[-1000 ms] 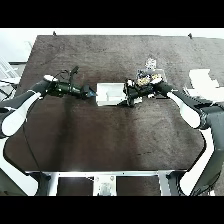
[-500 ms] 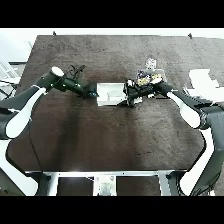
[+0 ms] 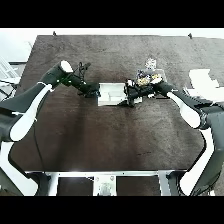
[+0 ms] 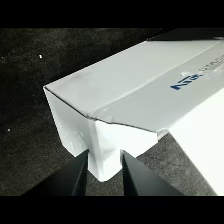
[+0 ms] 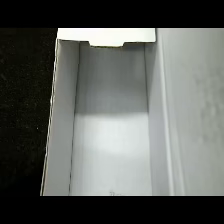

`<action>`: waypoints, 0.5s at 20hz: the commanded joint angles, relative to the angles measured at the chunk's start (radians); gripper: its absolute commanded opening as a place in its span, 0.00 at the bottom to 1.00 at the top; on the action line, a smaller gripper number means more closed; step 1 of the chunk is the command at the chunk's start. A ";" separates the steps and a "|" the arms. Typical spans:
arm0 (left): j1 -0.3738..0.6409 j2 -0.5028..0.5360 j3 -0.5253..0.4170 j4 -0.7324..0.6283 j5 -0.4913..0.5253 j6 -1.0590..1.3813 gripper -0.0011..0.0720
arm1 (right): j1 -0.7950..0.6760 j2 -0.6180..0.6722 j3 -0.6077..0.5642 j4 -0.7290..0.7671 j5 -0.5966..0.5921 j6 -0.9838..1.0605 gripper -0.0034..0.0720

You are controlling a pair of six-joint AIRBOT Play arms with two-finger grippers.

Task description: Fold the box and place the chain.

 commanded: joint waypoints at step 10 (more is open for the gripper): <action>-0.064 0.000 0.010 0.119 0.058 -0.196 0.37 | 0.000 0.000 0.000 0.002 0.000 0.000 0.83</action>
